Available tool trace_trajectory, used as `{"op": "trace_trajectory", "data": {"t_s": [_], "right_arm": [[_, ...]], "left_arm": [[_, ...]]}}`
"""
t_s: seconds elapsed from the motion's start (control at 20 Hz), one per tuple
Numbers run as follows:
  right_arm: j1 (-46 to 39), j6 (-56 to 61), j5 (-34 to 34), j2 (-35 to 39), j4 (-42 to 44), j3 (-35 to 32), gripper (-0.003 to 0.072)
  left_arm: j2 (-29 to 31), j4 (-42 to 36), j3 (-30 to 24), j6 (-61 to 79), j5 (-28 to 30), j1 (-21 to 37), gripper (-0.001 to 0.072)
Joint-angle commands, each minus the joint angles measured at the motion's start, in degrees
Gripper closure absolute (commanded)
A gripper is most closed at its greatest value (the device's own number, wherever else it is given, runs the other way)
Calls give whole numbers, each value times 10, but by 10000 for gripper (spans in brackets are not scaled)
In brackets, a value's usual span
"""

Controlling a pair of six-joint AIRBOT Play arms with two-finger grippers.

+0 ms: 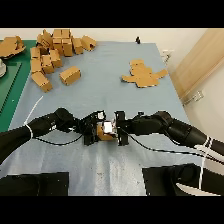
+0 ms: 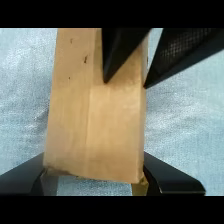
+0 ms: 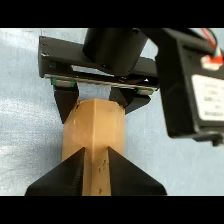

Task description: Fold the box.

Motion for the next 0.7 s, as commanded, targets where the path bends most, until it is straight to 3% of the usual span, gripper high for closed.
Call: {"op": "trace_trajectory", "data": {"t_s": [0.0,0.25,0.65], "right_arm": [[4,10,-9,-11,-1,0,532],[4,36,-14,-10,-55,-1,532],[4,37,-14,9,-63,0,532]], "left_arm": [[0,0,0,0,0,0,190],[0,0,0,0,0,0,190],[0,0,0,0,0,0,190]]}}
